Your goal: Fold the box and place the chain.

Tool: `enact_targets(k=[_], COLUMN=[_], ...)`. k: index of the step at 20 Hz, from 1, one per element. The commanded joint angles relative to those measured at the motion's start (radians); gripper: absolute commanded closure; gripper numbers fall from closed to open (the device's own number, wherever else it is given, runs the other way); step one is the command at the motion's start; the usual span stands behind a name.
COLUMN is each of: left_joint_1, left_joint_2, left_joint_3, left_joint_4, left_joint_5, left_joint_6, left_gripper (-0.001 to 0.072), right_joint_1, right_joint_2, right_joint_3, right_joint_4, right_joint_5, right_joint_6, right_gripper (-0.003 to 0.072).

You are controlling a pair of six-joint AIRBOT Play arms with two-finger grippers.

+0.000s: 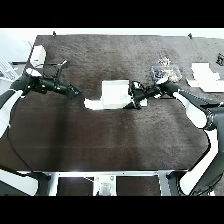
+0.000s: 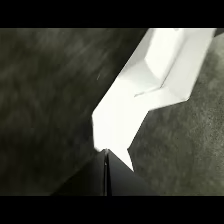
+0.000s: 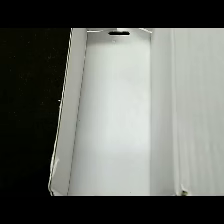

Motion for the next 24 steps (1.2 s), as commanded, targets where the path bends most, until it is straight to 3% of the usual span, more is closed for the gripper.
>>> enact_targets(k=[1,4,9,12,18,23,24], left_joint_1=[0.001,-0.031,-0.121,-0.145,-0.163,-0.235,-0.235], left_joint_2=[-0.001,-0.012,-0.014,-0.039,-0.111,-0.114,-0.114], left_joint_3=[-0.002,-0.002,-0.002,-0.001,-0.001,0.004,0.004], left_joint_4=[0.168,0.174,0.285,0.287,0.071,0.052,0.047], left_joint_5=[-0.030,-0.045,0.071,0.086,0.121,0.204,0.197], left_joint_6=[-0.463,-0.553,-0.708,-0.742,-0.669,-0.648,-0.648], left_gripper=[0.0688,0.0689,0.0689,0.0690,0.0688,0.0685,0.0643], right_joint_1=[0.000,0.000,0.000,0.000,0.000,0.000,0.000], right_joint_2=[0.000,0.000,0.000,0.000,0.000,0.000,0.000], right_joint_3=[0.000,0.000,0.000,0.000,0.000,0.000,0.000], right_joint_4=[0.000,0.000,0.000,0.000,0.000,0.000,0.000], right_joint_5=[0.000,0.000,0.000,0.000,0.000,0.000,0.000], right_joint_6=[0.000,0.000,0.000,0.000,0.000,0.000,0.000], right_gripper=[0.0096,0.0096,0.0096,0.0096,0.0095,0.0096,0.0096])
